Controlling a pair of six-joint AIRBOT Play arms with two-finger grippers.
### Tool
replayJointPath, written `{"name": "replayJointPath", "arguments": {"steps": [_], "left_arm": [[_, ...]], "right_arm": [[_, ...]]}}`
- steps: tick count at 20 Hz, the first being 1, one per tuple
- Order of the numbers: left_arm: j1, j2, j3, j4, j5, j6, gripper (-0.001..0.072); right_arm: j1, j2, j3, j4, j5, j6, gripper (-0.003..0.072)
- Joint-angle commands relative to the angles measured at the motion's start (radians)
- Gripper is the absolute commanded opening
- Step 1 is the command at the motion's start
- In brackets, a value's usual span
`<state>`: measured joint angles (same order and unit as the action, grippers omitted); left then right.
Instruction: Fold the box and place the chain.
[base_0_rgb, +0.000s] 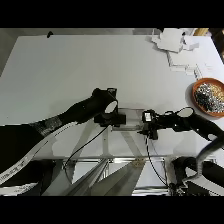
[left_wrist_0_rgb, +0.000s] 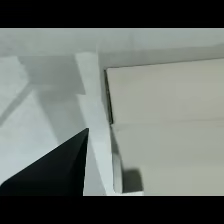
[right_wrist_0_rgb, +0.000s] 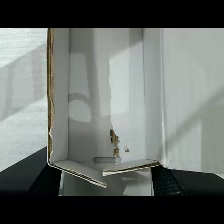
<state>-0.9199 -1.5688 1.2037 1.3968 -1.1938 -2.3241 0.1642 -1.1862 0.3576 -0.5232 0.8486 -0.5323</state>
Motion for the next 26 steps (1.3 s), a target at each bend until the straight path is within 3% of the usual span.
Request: {"name": "replayJointPath", "arguments": {"steps": [1, 4, 7, 8, 10, 11, 13, 17, 20, 26], "left_arm": [[0.020, 0.055, 0.001, 0.000, 0.000, 0.089, 0.0378], [0.051, 0.145, 0.001, -0.002, -0.035, 0.277, 0.0377], [0.090, 0.252, 0.001, 0.006, -0.150, 0.513, 0.0380], [0.103, 0.291, 0.000, 0.019, -0.202, 0.593, 0.0430], [0.130, 0.364, -0.018, 0.034, -0.239, 0.763, 0.0654], [0.152, 0.406, -0.052, 0.025, -0.207, 0.875, 0.0694], [0.208, 0.481, -0.158, -0.022, -0.116, 1.149, 0.0695], [0.356, 0.547, -0.425, -0.298, 0.098, 1.922, 0.0693], [0.411, 0.471, -0.543, -0.472, 0.268, 2.295, 0.0694], [0.382, 0.220, -0.545, -0.829, 0.454, 2.652, 0.0697]], "right_arm": [[0.000, 0.001, 0.001, 0.000, 0.002, 0.000, 0.0398], [0.000, 0.001, 0.001, 0.000, 0.002, 0.000, 0.0398], [0.000, 0.001, 0.001, 0.000, 0.002, 0.000, 0.0398], [0.000, 0.001, 0.001, 0.000, 0.002, 0.000, 0.0399], [0.000, 0.001, 0.001, 0.000, 0.002, 0.000, 0.0399], [0.000, 0.001, 0.001, 0.000, 0.002, 0.000, 0.0399], [0.000, 0.001, 0.001, 0.000, 0.002, 0.000, 0.0399], [0.000, 0.001, 0.001, 0.000, 0.002, 0.000, 0.0399], [0.000, 0.001, 0.001, 0.000, 0.002, 0.000, 0.0399], [0.000, 0.001, 0.001, 0.000, 0.001, 0.000, 0.0398]]}}
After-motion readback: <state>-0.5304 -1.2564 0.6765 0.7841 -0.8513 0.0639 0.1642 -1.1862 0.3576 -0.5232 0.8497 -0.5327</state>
